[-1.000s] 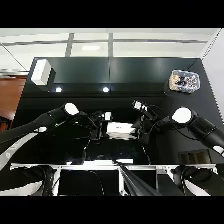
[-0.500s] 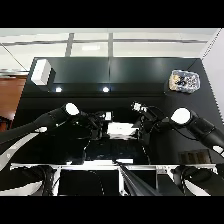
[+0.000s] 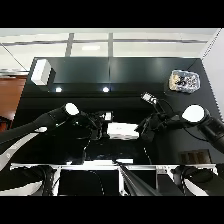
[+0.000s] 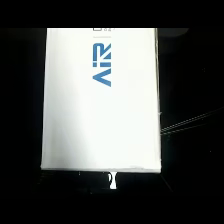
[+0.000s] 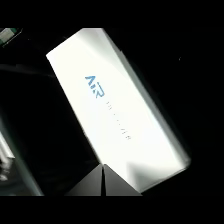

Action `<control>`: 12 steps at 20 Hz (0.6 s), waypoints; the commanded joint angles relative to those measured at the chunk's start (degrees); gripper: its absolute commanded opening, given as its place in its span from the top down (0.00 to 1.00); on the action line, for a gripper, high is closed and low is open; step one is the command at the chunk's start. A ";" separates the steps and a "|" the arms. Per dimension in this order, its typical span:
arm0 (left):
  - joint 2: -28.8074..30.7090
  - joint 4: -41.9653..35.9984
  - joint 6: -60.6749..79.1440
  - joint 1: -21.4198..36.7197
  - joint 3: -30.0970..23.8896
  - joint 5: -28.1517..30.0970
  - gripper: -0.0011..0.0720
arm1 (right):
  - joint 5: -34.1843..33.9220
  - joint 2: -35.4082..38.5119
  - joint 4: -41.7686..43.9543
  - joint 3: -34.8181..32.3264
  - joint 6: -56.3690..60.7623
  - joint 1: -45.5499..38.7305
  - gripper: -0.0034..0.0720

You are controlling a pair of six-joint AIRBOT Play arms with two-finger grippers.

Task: Fold the box and place the chain.

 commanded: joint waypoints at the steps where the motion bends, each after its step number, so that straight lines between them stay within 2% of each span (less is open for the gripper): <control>1: 0.00 -0.02 0.04 0.00 0.04 0.07 0.52 | 0.00 -0.04 13.77 -5.03 5.62 -1.84 0.95; 3: 0.00 -0.02 0.04 0.00 0.04 0.07 0.52 | -2.05 -1.20 22.60 -8.44 4.55 -1.90 0.94; 5: 0.00 -0.02 0.04 0.00 0.04 0.07 0.52 | -6.08 -2.27 26.29 -10.40 6.43 -1.90 0.94; 9: 0.00 -0.02 0.04 0.00 0.04 0.07 0.52 | -12.50 -3.34 21.99 -10.84 13.27 -1.90 0.94; 12: 0.00 0.00 0.04 0.00 0.04 0.07 0.52 | -13.64 -3.85 15.76 -10.84 16.90 -1.88 0.93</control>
